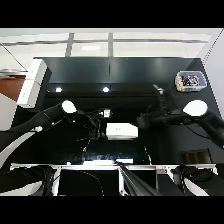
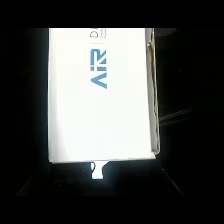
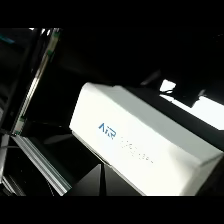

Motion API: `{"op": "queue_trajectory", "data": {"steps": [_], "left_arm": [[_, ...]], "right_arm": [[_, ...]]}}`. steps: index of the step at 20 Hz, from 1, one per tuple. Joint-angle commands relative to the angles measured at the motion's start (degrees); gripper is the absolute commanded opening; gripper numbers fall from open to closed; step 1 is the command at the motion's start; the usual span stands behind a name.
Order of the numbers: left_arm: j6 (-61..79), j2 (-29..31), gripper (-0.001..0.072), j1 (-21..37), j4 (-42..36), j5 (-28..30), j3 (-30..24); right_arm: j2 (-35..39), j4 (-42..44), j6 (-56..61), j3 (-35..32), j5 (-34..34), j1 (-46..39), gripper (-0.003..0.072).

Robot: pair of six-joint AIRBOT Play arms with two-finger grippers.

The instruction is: Fold the box and place the chain.

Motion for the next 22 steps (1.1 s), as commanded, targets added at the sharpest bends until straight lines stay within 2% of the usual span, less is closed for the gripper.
{"op": "queue_trajectory", "data": {"steps": [1,4,8,10,12,16,22], "left_arm": [[-7.56,1.14,0.0711,0.44,8.07,-7.78,1.84],[-10.71,4.66,0.0711,2.60,9.44,-9.53,1.95],[-14.56,10.29,0.0710,3.98,8.68,-5.77,1.95],[-18.01,10.47,0.0710,1.53,6.08,-2.14,1.95],[-18.14,10.38,0.0710,-3.45,5.84,2.36,1.95],[-22.75,9.97,0.0710,-12.04,5.81,16.57,1.95],[-27.17,5.29,0.0710,-16.87,5.79,16.39,3.80]], "right_arm": [[5.35,-1.27,0.81,0.31,2.75,-7.34,0.0033],[5.66,-1.42,0.79,0.31,3.10,-9.84,0.0033],[5.66,-1.51,0.79,0.31,2.86,-9.81,0.0033],[5.64,-1.57,0.79,0.31,1.84,-9.79,0.0033],[5.66,-1.66,0.79,0.31,1.22,-9.81,0.0033],[5.66,-1.73,0.79,0.31,1.20,-9.81,0.0033],[5.64,-1.70,0.79,0.31,0.76,-9.79,0.0033]]}}
